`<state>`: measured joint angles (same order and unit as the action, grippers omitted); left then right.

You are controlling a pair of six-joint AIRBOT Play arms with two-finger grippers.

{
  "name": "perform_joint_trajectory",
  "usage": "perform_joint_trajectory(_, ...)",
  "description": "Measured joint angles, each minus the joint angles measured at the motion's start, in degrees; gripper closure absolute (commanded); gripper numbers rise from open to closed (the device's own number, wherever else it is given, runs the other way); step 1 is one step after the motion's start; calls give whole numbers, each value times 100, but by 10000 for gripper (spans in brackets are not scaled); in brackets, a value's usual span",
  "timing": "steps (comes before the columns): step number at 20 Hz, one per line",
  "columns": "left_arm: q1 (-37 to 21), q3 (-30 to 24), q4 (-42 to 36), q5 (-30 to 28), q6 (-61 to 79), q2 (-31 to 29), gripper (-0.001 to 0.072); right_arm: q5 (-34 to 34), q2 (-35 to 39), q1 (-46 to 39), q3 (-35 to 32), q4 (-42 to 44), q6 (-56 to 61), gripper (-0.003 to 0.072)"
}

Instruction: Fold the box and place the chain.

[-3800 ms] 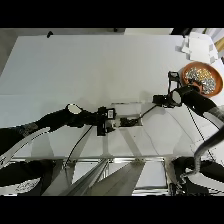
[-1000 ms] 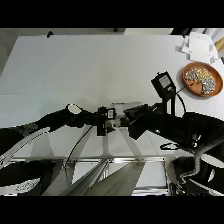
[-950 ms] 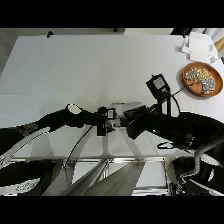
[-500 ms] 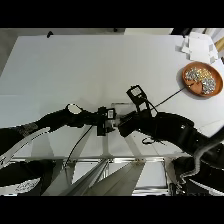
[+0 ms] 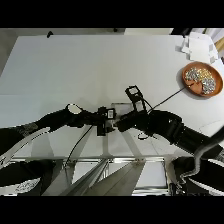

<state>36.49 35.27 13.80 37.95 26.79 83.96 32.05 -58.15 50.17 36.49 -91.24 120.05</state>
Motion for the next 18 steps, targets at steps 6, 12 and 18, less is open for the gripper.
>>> perform_joint_trajectory(6, 0, 0, 0, 2, 0, 0, 641, 387, 114, -140, 0, 0, 98, 480)
perform_joint_trajectory(12, 0, 0, 0, 0, -2, 0, 641, 1095, 1027, -699, -2, -157, -459, 486)
perform_joint_trajectory(18, 0, 0, 0, 0, 0, 0, 641, 1939, 1506, -2291, -2, -610, -846, 341)
